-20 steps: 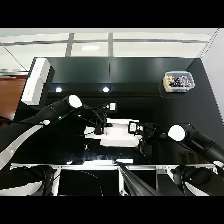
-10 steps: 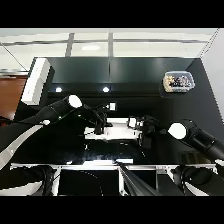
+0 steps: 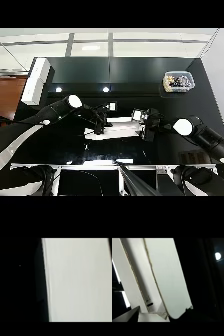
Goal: Fold the box and place the chain.
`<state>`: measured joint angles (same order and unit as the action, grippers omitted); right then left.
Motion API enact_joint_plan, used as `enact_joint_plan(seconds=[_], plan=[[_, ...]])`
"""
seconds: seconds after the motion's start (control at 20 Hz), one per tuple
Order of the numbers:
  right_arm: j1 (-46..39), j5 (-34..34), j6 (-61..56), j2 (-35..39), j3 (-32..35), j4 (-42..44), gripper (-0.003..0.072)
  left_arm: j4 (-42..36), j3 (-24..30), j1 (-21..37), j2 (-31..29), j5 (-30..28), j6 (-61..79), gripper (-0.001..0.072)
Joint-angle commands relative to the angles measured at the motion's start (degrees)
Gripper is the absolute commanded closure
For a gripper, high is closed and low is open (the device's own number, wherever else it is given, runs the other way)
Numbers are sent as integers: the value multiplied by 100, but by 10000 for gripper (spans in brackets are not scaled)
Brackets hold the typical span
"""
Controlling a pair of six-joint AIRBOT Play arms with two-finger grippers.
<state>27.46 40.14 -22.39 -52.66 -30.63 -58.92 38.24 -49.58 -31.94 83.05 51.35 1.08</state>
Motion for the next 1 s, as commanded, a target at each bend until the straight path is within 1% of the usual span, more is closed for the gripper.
enact_joint_plan(seconds=[0.0, 0.25, 0.8, 0.85, 0.95], plan=[[-98, 15, 358, 17, -7, 407, -25, 11, 2, -9, 4, 7, 4, 683], [-195, 337, 798, -15, -4, 981, -25, 11, 2, -9, 4, 7, 4, 683], [-442, 356, 1537, -420, 0, 1513, -24, 9, 2, -9, 4, 7, 4, 683], [-466, 352, 1626, -485, 20, 1633, -24, 9, 2, -9, 4, 7, 4, 683], [-522, 385, 1873, -632, 76, 2138, -24, 7, 2, -9, 4, -9, 4, 683]])
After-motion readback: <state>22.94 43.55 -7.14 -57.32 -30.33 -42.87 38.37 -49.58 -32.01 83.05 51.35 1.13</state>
